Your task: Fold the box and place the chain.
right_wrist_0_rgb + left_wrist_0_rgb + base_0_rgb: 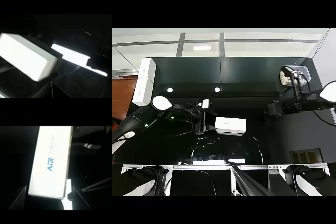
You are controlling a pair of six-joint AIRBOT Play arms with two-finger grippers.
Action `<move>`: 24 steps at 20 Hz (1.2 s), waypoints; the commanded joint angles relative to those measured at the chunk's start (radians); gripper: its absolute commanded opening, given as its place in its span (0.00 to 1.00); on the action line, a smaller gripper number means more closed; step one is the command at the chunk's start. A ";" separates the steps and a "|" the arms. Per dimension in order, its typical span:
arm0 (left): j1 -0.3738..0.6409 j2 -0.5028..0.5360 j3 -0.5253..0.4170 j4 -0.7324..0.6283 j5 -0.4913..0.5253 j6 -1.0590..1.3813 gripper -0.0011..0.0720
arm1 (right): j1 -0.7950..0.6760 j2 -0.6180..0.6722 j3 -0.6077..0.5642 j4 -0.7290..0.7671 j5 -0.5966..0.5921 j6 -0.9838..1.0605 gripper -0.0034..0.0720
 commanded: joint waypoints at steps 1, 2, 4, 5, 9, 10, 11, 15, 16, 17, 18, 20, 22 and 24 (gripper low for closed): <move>-0.051 0.005 0.063 0.015 -0.001 -0.112 0.99 | -0.067 0.023 0.004 -0.080 0.018 0.024 0.06; -0.080 -0.022 0.085 0.015 0.029 -0.131 0.99 | -0.064 0.023 0.004 -0.074 -0.004 0.025 0.06; -0.134 -0.115 0.156 0.024 0.043 -0.187 0.99 | -0.064 0.023 0.004 -0.057 -0.033 0.027 0.06; -0.156 -0.173 0.201 0.042 0.043 -0.226 0.99 | -0.064 0.023 0.004 -0.053 -0.035 0.027 0.06; -0.197 -0.336 0.336 0.090 -0.032 -0.300 0.99 | -0.064 0.023 0.004 -0.053 -0.012 0.027 0.06; -0.200 -0.352 0.349 0.090 -0.043 -0.312 0.99 | -0.064 0.023 0.004 -0.053 -0.008 0.027 0.06; -0.202 -0.361 0.356 0.090 -0.060 -0.312 0.99 | -0.064 0.023 0.004 -0.053 -0.008 0.027 0.06; -0.215 -0.364 0.357 0.105 -0.103 -0.312 0.99 | -0.064 0.023 0.004 -0.054 -0.012 0.027 0.06; -0.222 -0.364 0.357 0.124 -0.106 -0.312 0.99 | -0.064 0.023 0.004 -0.054 -0.012 0.027 0.06; -0.225 -0.364 0.357 0.139 -0.109 -0.312 0.99 | -0.064 0.023 0.004 -0.054 -0.012 0.027 0.06; -0.230 -0.364 0.357 0.149 -0.109 -0.312 0.99 | -0.064 0.023 0.004 -0.054 -0.012 0.027 0.06; -0.231 -0.364 0.359 0.150 -0.109 -0.312 0.99 | -0.064 0.023 0.004 -0.054 -0.012 0.027 0.06; -0.231 -0.364 0.364 0.150 -0.110 -0.312 0.99 | -0.064 0.023 0.004 -0.054 -0.012 0.027 0.06; -0.231 -0.364 0.369 0.153 -0.113 -0.312 0.99 | -0.065 0.023 0.004 -0.053 -0.012 0.027 0.06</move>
